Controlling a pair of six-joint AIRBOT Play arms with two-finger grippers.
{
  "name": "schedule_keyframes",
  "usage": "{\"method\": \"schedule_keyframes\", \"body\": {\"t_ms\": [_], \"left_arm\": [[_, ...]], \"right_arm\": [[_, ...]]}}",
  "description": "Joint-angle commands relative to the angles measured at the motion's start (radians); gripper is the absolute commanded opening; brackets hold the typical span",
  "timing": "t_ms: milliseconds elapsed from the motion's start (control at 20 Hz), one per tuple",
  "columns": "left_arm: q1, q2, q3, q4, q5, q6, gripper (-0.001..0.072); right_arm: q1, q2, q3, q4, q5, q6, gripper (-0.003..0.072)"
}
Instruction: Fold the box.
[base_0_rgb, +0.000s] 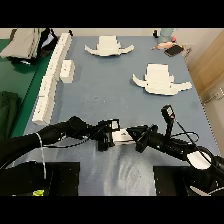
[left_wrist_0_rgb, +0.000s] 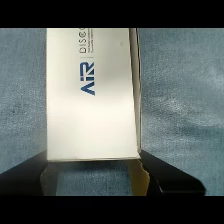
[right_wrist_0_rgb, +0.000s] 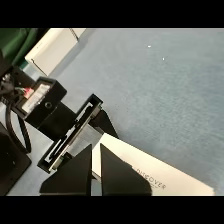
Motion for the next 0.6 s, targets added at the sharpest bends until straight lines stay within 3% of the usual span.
{"method": "schedule_keyframes", "body": {"t_ms": [0,450,550], "left_arm": [[0.001,0.0,0.001,-0.003,-0.001,0.0,0.0596],[0.001,0.0,0.001,-0.003,-0.023,0.0,0.0598],[0.001,0.0,0.001,-0.003,-0.022,0.0,0.0717]], "right_arm": [[0.0,0.0,0.007,0.0,-0.006,0.081,0.0091],[-0.059,-0.032,0.011,0.0,-0.04,0.139,0.0091],[-0.071,-0.062,0.011,0.0,-0.04,0.139,0.0091]]}}
